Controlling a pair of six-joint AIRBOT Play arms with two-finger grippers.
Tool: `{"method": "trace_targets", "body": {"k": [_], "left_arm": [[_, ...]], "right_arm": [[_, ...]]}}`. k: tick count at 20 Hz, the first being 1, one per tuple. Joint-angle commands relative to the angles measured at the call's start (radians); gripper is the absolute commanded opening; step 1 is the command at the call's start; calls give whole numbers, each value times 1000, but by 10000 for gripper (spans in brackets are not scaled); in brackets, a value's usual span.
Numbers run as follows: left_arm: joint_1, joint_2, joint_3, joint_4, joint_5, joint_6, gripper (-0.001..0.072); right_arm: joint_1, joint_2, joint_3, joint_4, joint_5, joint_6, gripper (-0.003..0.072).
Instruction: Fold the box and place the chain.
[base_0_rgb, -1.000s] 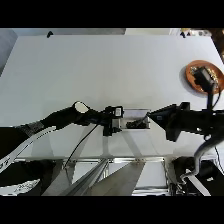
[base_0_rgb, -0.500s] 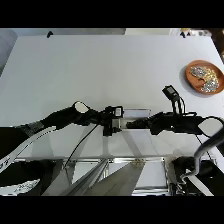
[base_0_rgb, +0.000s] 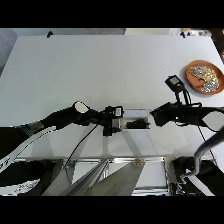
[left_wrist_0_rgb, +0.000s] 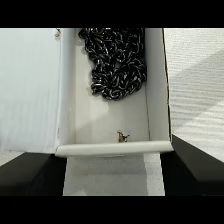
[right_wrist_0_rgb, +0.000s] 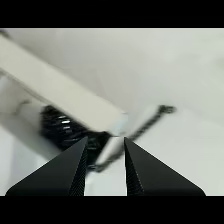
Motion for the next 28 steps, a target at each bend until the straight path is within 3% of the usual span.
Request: {"method": "trace_targets", "body": {"k": [1,10,21,26,28], "left_arm": [[1,0,0,0,0,0,209],[1,0,0,0,0,0,209],[1,0,0,0,0,0,209],[1,0,0,0,0,0,209],[1,0,0,0,0,0,209]], "right_arm": [[0,-62,33,-216,-17,128,256],[0,-425,33,-174,-96,131,257],[26,-442,13,-159,-224,127,256],[30,-511,13,-164,-223,128,256],[30,-517,13,-164,-229,128,220]]}}
